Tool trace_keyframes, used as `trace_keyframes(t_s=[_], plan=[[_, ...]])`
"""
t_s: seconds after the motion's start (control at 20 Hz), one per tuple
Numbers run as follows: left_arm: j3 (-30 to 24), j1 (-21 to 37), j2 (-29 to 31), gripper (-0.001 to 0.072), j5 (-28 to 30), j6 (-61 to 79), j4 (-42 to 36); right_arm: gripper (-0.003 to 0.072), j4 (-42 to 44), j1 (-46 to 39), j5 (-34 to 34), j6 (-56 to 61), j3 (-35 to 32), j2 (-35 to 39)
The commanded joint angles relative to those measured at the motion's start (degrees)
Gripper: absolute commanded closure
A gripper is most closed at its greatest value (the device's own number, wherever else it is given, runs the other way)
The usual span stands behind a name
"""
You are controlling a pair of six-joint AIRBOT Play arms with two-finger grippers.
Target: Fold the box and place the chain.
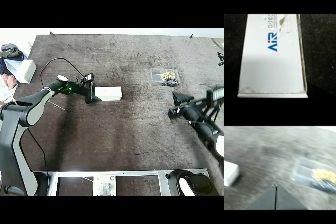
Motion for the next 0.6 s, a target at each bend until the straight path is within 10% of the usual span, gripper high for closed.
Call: trace_keyframes(t_s=[0.0,0.25,0.35,0.55], plan=[[0.04,-0.02,0.0,0.0356,0.0,0.02,-2.58,0.0677,-0.17,-0.11,-7.8,0.0,-8.02,8.55],[0.04,-0.02,0.0,0.0359,0.0,0.0,-3.41,0.0677,-0.17,-0.11,-7.87,0.0,-8.41,8.96],[0.07,0.13,0.42,0.069,-0.79,-1.79,-4.33,0.0677,-0.15,-0.11,-7.87,0.0,-8.39,8.96],[0.22,1.66,6.36,0.07,0.22,-5.03,-8.55,0.0677,-0.17,-0.11,-7.87,0.0,-8.39,8.96]])
